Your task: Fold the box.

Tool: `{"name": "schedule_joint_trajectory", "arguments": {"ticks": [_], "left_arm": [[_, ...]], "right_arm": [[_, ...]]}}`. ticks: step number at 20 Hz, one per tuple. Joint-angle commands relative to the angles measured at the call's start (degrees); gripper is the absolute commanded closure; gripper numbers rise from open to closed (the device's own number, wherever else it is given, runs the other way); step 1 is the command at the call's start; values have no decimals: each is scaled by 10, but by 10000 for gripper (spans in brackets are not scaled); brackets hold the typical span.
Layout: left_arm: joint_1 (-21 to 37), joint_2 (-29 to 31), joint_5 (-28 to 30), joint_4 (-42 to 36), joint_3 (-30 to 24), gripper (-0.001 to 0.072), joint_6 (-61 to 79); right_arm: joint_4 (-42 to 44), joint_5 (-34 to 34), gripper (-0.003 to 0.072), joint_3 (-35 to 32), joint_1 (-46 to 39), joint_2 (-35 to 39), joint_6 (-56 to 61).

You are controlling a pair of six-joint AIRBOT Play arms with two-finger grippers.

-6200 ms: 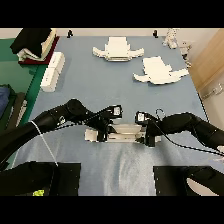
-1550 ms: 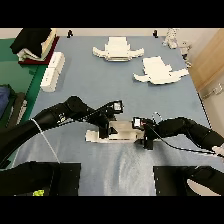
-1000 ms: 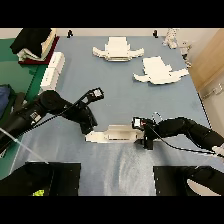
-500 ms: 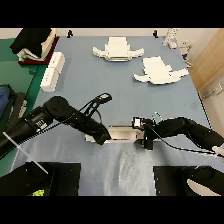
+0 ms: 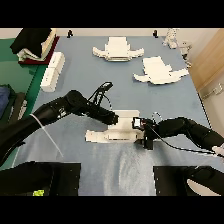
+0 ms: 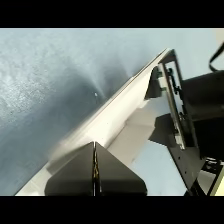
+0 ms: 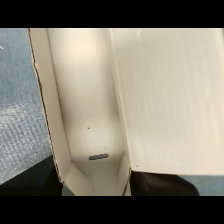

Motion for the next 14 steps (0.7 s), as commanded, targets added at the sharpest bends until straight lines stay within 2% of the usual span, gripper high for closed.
{"name": "schedule_joint_trajectory", "arguments": {"ticks": [1,4,9,14], "left_arm": [[6,-50,9,5,5,693,-9],[5,-85,7,1,5,693,-16],[5,-89,5,1,14,694,-15],[5,-87,-42,3,61,694,-13]], "right_arm": [[0,0,279,0,0,0,0],[0,0,279,0,0,0,0],[0,0,279,0,0,0,0],[0,0,279,0,0,0,0]]}}
